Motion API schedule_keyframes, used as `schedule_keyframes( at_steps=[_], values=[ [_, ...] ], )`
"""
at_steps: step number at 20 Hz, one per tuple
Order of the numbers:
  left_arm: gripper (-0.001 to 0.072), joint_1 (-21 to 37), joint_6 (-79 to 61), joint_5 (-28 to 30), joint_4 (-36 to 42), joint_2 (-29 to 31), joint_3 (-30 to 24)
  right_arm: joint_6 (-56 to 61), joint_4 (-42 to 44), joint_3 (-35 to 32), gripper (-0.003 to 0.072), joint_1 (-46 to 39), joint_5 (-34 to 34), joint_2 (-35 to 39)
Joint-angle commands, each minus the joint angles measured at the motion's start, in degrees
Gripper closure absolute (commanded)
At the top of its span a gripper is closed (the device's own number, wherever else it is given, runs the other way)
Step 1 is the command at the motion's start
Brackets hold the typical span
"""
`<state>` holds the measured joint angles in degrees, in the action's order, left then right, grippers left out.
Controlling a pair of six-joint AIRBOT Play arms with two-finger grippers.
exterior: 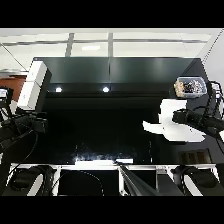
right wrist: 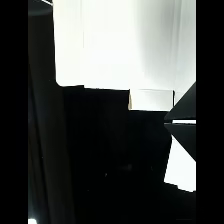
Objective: Fold the box and place the chain.
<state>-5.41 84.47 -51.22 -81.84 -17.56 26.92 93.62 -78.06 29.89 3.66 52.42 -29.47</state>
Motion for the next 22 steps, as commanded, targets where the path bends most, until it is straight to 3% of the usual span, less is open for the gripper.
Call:
schedule_keyframes(
  at_steps=[1, 18, 22],
  values=[
    [0.0679, 0.1, 0.0, 0.0, 0.0, 0.0, 0.0, 0.0, 0.0, 0.0, 0.0651, 0.0, 0.0, 0.0],
    [0.0679, 0.1, 0.0, 0.1, 0.0, 0.0, 0.0, 0.0, 0.0, 0.0, 0.0651, 0.0, 0.0, 0.0],
    [0.0679, 0.1, 0.0, 9.0, 0.0, -0.1, -0.2, 0.0, 0.1, 0.0, 0.0651, 0.0, -0.5, 0.0]
  ],
)
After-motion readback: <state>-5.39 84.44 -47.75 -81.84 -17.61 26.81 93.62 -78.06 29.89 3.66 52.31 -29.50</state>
